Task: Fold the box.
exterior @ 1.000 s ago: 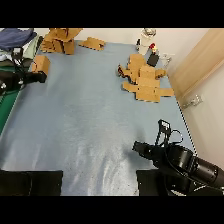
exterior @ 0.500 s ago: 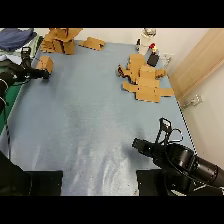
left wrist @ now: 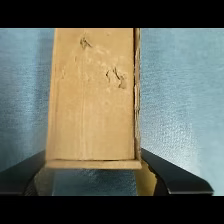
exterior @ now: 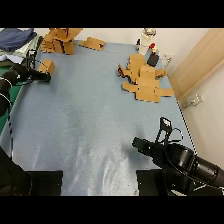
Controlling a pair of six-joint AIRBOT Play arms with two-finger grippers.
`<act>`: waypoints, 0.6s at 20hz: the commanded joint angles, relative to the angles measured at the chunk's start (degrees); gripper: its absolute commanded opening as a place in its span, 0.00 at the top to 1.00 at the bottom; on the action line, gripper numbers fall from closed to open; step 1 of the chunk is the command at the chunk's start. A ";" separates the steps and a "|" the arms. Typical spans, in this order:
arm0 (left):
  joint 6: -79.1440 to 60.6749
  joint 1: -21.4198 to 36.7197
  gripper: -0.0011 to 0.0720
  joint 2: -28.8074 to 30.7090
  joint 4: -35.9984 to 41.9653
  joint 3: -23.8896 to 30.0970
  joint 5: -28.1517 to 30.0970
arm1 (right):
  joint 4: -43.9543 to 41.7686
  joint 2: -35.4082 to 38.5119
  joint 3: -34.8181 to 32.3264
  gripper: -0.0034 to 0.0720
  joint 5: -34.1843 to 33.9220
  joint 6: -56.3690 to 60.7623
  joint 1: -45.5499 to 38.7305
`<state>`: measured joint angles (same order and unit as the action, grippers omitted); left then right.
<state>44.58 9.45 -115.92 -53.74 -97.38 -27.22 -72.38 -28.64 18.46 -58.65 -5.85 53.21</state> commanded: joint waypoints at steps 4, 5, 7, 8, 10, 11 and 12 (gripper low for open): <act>3.48 2.21 0.04 2.95 -0.87 -2.73 -11.85 | 0.15 0.02 0.04 0.95 0.37 0.02 -0.02; 3.65 2.97 0.04 3.98 -1.01 -3.74 -16.35 | 0.02 0.02 0.04 0.95 0.37 0.02 -0.02; 5.57 4.20 0.04 6.82 -2.60 -4.87 -22.97 | -0.04 0.02 0.04 0.95 0.37 0.00 -0.02; 6.56 4.66 0.04 8.48 -4.00 -5.09 -25.38 | -0.02 0.02 0.04 0.95 0.37 0.00 -0.02; 9.14 5.22 0.04 12.26 -8.17 -5.11 -31.23 | -0.50 0.02 0.04 0.95 0.39 -0.11 -0.02; 10.14 5.29 0.18 14.12 -9.20 -5.11 -34.71 | -1.03 0.02 0.04 0.95 0.42 -0.44 -0.02; 11.28 5.29 0.77 15.72 -9.40 -5.11 -38.34 | -1.16 0.02 0.07 0.95 0.59 -0.98 -0.02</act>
